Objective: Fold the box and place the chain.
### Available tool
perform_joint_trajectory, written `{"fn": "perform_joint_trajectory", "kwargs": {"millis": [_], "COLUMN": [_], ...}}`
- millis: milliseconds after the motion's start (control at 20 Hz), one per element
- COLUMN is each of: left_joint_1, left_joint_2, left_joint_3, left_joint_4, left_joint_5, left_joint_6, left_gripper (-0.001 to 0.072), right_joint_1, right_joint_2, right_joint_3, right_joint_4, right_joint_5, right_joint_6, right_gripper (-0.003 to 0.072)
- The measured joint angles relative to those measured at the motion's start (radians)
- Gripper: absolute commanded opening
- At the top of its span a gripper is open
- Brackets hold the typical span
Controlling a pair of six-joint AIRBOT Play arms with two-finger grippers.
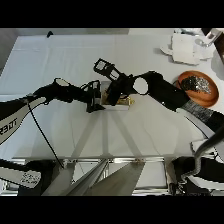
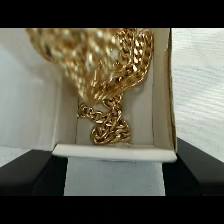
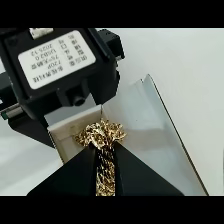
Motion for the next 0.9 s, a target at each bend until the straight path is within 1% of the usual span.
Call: {"fn": "perform_joint_trajectory", "kwargs": {"millis": [50,100,150,300,500,700,800,900], "left_joint_1": [0.0,0.0,0.0,0.0,0.0,0.0,0.0,0.0], "left_joint_2": [0.0,0.0,0.0,0.0,0.0,0.0,0.0,0.0], "left_joint_3": [0.0,0.0,0.0,0.0,0.0,0.0,0.0,0.0], "left_joint_4": [0.0,0.0,0.0,0.0,0.0,0.0,0.0,0.0], "left_joint_5": [0.0,0.0,0.0,0.0,0.0,0.0,0.0,0.0], "left_joint_6": [0.0,0.0,0.0,0.0,0.0,0.0,0.0,0.0], "left_gripper": [0.0393,0.0393,0.0393,0.0393,0.0393,0.0393,0.0393,0.0393], "right_joint_1": [0.002,0.003,0.003,0.005,-0.031,-0.169,-0.245,-0.305], "right_joint_2": [-0.005,-0.008,-0.01,0.001,0.056,0.084,0.088,0.084], "right_joint_3": [0.0,0.0,0.0,0.0,0.0,-0.018,-0.051,-0.093], "right_joint_4": [-0.001,-0.001,-0.005,-0.02,-0.043,-0.053,-0.055,-0.055], "right_joint_5": [-0.001,0.002,0.008,0.048,0.124,0.224,0.239,0.227], "right_joint_6": [0.006,0.011,0.013,0.016,0.012,-0.04,-0.095,-0.159], "right_gripper": [0.0112,0.027,0.0317,0.0317,0.0317,0.0317,0.0318,0.0319]}}
